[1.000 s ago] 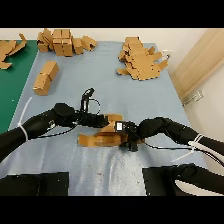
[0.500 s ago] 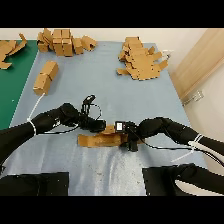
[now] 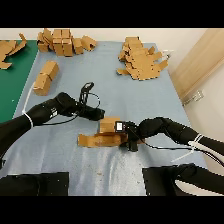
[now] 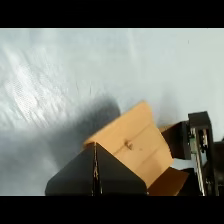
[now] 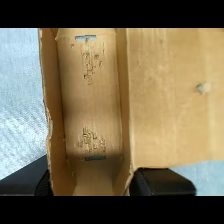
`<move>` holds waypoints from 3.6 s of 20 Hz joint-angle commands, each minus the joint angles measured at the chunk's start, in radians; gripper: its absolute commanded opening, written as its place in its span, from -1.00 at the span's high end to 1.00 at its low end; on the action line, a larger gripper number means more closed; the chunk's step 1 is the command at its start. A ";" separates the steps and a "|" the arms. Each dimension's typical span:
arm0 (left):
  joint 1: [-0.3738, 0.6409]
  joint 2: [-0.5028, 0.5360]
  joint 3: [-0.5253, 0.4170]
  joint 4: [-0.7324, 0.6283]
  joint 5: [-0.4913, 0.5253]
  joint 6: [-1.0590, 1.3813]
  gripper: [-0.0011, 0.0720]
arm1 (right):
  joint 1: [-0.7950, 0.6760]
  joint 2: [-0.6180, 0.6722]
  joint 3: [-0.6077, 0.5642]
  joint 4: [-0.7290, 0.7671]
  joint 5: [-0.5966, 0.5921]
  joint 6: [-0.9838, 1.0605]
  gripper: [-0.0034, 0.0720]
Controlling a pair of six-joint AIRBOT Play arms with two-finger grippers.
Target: Fold the box.
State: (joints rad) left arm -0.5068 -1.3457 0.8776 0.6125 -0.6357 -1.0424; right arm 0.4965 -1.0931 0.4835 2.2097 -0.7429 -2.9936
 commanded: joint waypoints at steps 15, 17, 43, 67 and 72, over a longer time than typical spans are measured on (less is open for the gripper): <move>-0.050 0.331 -0.169 0.528 -0.308 0.430 0.94 | 0.000 -0.001 -0.001 0.000 0.000 0.000 -0.44; -0.103 0.360 -0.203 0.530 -0.304 0.520 0.93 | 0.000 -0.001 -0.001 0.000 0.000 0.000 -0.44; -0.232 0.216 -0.206 0.527 -0.161 0.499 -0.30 | 0.000 -0.001 -0.001 0.000 0.000 0.000 -0.44; -0.098 0.385 -0.457 0.011 0.044 1.076 -0.92 | 0.000 -0.001 -0.001 0.000 0.000 0.000 -0.44; -0.098 0.384 -0.454 0.011 0.050 1.076 -0.92 | 0.000 -0.001 -0.001 0.000 0.000 0.000 -0.44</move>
State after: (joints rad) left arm -0.6060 -0.9607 0.4221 0.6239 -0.5907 0.0334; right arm 0.4965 -1.0931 0.4835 2.2097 -0.7429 -2.9932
